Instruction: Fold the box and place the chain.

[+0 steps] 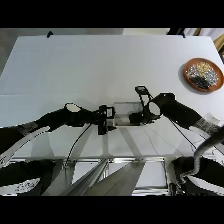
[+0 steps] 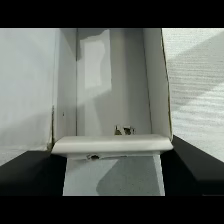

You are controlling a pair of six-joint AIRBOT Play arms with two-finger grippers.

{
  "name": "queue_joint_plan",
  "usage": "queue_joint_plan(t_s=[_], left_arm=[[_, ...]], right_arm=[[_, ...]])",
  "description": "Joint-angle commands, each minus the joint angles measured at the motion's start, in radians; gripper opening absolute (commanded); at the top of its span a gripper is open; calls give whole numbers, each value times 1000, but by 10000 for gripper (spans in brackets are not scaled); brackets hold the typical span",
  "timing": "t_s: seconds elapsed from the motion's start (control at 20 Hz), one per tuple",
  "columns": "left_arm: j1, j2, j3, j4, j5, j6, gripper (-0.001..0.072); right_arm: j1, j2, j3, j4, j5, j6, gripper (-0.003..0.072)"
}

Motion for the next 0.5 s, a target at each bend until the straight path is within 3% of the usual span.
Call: queue_joint_plan(t_s=[0.0,0.15,0.45], left_arm=[[0,1,1,0,0,0,254],[0,1,1,0,0,0,254],[0,1,1,0,0,0,254]], right_arm=[[25,-11,1,-37,-8,17,393],[26,-11,-3,-54,-6,29,303],[26,-12,-11,-74,-10,43,29]])
